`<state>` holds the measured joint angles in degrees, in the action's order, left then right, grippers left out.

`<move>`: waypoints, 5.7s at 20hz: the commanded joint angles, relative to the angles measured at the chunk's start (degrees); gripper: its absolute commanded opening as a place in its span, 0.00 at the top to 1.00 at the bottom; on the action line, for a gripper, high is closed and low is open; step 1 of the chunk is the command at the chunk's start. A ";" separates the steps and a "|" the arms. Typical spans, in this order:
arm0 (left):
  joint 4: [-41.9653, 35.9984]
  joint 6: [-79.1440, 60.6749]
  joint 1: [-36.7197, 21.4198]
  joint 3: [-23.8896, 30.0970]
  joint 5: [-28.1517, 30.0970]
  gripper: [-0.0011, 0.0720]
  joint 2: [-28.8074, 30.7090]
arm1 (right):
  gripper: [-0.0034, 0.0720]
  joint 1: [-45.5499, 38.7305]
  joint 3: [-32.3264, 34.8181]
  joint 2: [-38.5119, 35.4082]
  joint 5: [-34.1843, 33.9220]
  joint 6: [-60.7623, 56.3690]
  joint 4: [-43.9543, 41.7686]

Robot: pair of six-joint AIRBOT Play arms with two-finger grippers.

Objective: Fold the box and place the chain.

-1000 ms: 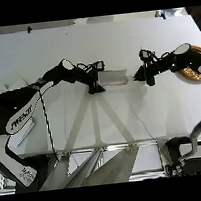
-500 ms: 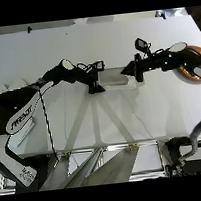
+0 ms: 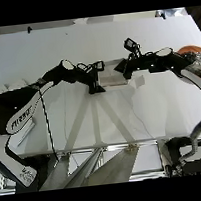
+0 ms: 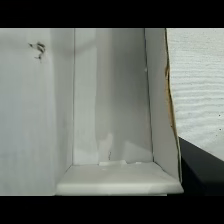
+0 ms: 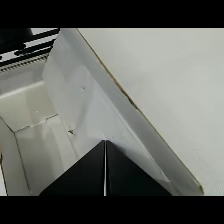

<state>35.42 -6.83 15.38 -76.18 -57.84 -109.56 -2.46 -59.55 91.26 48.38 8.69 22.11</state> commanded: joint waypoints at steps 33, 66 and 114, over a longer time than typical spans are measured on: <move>0.02 -0.22 -0.02 -0.07 0.00 0.41 0.04 | 0.51 -8.72 0.04 -9.77 13.90 4.44 30.14; 0.02 -0.22 0.02 -0.07 0.00 0.41 0.04 | 0.57 0.70 0.04 -2.69 6.01 2.84 25.97; 0.02 -0.22 0.02 -0.07 0.00 0.41 0.02 | 0.95 -13.92 5.62 -1.18 16.44 -41.40 18.93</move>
<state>35.44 -7.03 15.38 -76.18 -57.89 -109.56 -15.11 -53.93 91.15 64.31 -32.73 39.33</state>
